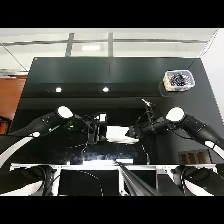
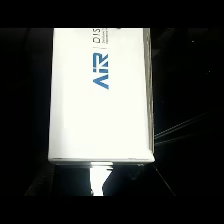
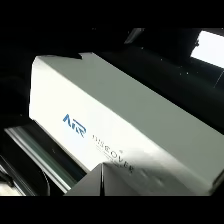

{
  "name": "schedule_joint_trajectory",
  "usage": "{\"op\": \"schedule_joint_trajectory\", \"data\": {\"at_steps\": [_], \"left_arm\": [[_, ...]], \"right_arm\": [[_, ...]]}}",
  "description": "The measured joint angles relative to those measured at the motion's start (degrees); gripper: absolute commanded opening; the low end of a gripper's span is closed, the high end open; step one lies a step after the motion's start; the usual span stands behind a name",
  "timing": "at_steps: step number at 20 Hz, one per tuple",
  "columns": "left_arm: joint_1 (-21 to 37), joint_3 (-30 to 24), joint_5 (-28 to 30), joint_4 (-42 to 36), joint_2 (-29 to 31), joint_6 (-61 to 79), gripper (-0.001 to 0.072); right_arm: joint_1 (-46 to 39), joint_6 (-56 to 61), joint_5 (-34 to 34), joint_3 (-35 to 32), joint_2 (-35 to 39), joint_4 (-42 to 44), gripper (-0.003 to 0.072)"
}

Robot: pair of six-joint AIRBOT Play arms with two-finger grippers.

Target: Fold the box and place the chain.

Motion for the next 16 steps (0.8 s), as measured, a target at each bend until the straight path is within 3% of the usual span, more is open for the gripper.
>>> {"op": "schedule_joint_trajectory", "data": {"at_steps": [2,10,13,16], "left_arm": [[0.13,0.0,-0.22,0.79,0.76,-0.98,0.0717],[0.0,0.15,-0.87,16.15,10.36,-14.78,0.0714],[-2.71,2.14,-1.33,16.57,12.52,-18.23,0.0708],[-7.91,6.19,1.73,15.69,10.69,-20.94,0.0708]], "right_arm": [[-1.4,-0.87,4.9,2.51,2.14,-1.66,0.0014],[-15.28,-1.16,19.1,11.17,16.02,-12.33,0.0015],[-19.41,-0.11,20.06,11.78,18.1,-16.68,0.0014],[-21.09,0.61,20.13,12.02,18.95,-19.39,0.0015]]}}
